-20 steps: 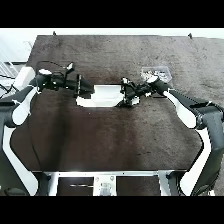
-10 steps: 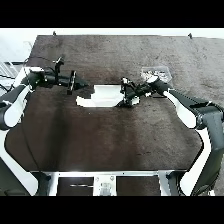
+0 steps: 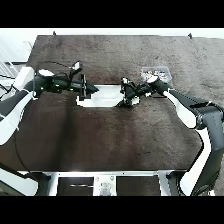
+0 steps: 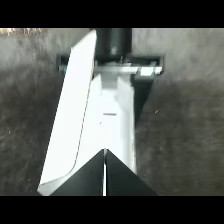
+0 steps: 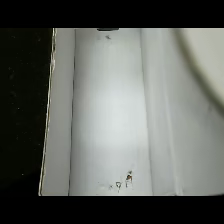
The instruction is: Fold the box and place the chain.
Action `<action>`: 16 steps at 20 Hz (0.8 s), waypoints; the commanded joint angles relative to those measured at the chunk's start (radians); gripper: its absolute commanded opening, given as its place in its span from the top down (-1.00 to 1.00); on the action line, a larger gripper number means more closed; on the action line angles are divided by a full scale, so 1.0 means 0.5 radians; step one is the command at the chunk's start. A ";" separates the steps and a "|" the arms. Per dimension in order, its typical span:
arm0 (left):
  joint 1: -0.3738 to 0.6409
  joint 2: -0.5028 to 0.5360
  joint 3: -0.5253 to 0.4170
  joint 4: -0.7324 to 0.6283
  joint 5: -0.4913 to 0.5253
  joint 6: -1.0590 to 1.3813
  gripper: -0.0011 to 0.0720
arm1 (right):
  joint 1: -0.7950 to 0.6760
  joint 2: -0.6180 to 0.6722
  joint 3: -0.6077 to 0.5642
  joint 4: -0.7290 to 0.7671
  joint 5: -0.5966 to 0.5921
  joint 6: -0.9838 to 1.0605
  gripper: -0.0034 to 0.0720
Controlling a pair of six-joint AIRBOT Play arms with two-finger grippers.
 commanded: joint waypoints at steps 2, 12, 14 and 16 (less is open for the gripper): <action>-0.163 0.011 -0.062 0.105 0.495 -0.039 0.93 | -0.001 0.000 0.001 0.001 0.001 0.000 -0.64; -0.160 -0.163 0.158 0.069 0.690 -0.057 0.93 | -0.001 0.000 0.001 0.001 0.001 0.000 -0.64; -0.160 -0.204 0.168 0.069 0.697 -0.065 0.93 | -0.001 0.000 0.001 0.001 0.001 0.000 -0.64; -0.160 -0.246 0.167 0.071 0.651 -0.100 0.93 | -0.001 0.000 0.001 0.001 0.001 0.000 -0.64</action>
